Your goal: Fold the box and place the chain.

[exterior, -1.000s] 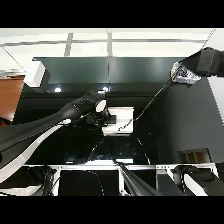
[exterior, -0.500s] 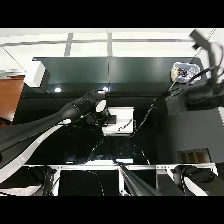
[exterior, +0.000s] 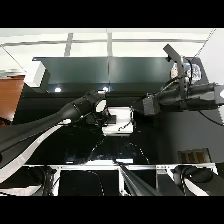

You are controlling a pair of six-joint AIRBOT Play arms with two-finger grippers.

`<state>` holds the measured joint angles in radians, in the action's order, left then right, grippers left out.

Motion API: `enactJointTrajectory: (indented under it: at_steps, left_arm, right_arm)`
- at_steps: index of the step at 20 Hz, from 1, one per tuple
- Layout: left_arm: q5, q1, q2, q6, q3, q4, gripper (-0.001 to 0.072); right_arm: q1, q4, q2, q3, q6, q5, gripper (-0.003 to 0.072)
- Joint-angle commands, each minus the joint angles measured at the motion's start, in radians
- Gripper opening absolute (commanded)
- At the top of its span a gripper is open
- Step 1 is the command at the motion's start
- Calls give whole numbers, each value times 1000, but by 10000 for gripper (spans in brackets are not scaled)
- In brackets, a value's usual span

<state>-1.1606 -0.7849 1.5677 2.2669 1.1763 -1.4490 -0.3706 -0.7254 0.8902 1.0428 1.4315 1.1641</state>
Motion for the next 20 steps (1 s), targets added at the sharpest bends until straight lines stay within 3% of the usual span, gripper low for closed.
enactJointTrajectory:
  at_steps: [1,7,15,20]
  left_arm:
    - [0,0,0,0,0,0,33]
    - [0,0,0,0,0,0,33]
    - [0,0,0,0,0,0,33]
    - [0,0,0,0,0,0,33]
  right_arm:
    - [-6,27,12,-2,-1,-77,30]
    - [-3,47,22,-11,7,-61,30]
    - [13,-137,56,-94,58,-46,30]
    - [94,-106,56,-109,42,119,29]
